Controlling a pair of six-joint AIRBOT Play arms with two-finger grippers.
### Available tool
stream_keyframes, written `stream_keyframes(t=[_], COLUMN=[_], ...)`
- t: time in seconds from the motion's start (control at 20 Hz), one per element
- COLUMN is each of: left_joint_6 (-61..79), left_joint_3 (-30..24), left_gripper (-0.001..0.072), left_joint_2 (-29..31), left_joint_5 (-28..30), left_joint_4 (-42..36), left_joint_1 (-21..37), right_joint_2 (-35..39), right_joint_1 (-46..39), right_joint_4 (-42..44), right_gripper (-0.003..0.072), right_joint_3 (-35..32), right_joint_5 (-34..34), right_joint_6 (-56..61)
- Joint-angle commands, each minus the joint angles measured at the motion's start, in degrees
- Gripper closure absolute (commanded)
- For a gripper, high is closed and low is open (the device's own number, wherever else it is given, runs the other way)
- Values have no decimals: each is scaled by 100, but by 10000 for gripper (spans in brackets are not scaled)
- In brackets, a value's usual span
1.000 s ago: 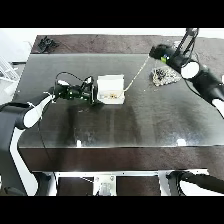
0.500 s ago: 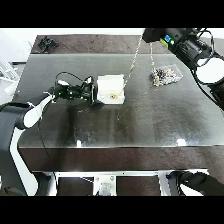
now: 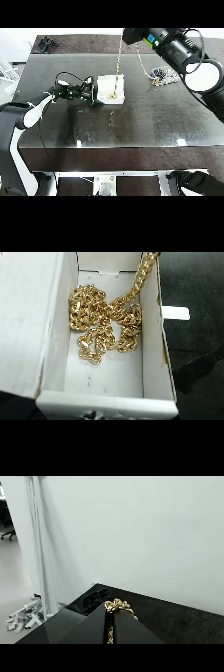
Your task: Fold the box and place the chain.
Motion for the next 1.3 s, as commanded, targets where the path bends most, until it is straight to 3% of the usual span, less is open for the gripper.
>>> stream_keyframes(t=[0.0,0.25,0.5,1.0,1.05,1.1,1.15,1.25], left_joint_6=[2,2,2,2,2,2,0,2], left_joint_3=[2,2,2,2,2,2,2,2], left_gripper=[409,409,409,409,409,409,409,409], left_joint_2=[-2,-2,-2,-2,-2,-2,-2,-2], left_joint_5=[2,2,2,2,2,2,2,0], left_joint_4=[2,0,0,0,2,0,0,2], left_joint_1=[4,4,4,4,4,4,4,4], right_joint_2=[-155,-599,-1198,-2424,-2461,-2457,-2435,-2262], right_joint_1=[177,181,223,138,90,20,-59,-254], right_joint_4=[61,61,61,7,-7,-7,-7,-7], right_gripper=[681,681,681,679,636,402,230,216], right_joint_3=[-216,-798,-822,-1158,-1213,-1235,-1235,-1235], right_joint_5=[9,13,13,17,17,20,17,17], right_joint_6=[210,1106,1491,1499,1502,1502,1499,1499])
